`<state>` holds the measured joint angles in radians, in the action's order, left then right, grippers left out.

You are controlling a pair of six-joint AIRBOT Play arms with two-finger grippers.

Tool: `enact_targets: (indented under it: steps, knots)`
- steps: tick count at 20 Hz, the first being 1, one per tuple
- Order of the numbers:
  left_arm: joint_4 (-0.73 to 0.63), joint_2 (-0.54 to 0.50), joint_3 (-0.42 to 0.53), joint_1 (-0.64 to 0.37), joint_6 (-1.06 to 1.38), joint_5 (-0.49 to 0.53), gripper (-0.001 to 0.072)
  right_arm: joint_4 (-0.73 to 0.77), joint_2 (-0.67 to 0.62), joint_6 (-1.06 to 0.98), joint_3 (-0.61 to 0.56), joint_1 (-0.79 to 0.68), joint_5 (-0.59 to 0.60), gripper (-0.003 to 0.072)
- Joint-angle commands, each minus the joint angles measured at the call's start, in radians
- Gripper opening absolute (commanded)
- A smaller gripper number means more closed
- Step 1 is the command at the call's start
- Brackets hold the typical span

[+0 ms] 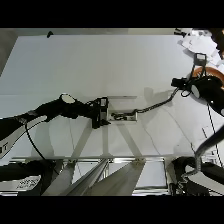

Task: Fold the box and place the chain.

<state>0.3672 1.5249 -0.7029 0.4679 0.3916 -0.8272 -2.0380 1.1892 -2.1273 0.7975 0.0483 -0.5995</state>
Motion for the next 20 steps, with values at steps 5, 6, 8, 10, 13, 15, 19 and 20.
enact_targets:
  steps: [5, 6, 8, 10, 13, 15, 19, 20]
  knots:
    - [0.000, 0.000, 0.000, 0.000, 0.000, 0.000, 0.0258, 0.001, -0.246, 0.129, 0.000, 0.163, -0.293, 0.0012]
    - [0.000, 0.000, 0.000, 0.000, 0.000, 0.000, 0.0258, 0.002, -0.273, 0.144, 0.000, 0.197, -0.321, 0.0012]
    - [0.000, 0.000, 0.000, 0.000, 0.000, 0.000, 0.0258, 0.003, -0.325, 0.146, 0.000, 0.275, -0.379, 0.0012]
    - [0.000, 0.000, 0.000, 0.000, 0.000, 0.000, 0.0258, 0.004, -0.367, 0.146, 0.000, 0.357, -0.435, 0.0012]
    - [0.000, 0.001, 0.000, 0.000, 0.000, 0.000, 0.0258, 0.016, -0.389, 0.138, 0.000, 0.485, -0.465, 0.0015]
    - [0.000, 0.001, 0.000, 0.000, 0.000, 0.000, 0.0258, 0.030, -0.389, 0.101, 0.000, 0.570, -0.463, 0.0015]
    - [0.000, 0.001, 0.000, 0.000, 0.000, 0.000, 0.0258, 0.024, -0.389, 0.006, 0.000, 0.712, -0.447, 0.0015]
    - [0.000, 0.001, 0.000, 0.000, 0.000, 0.000, 0.0258, 0.025, -0.389, -0.003, 0.000, 0.739, -0.440, 0.0015]
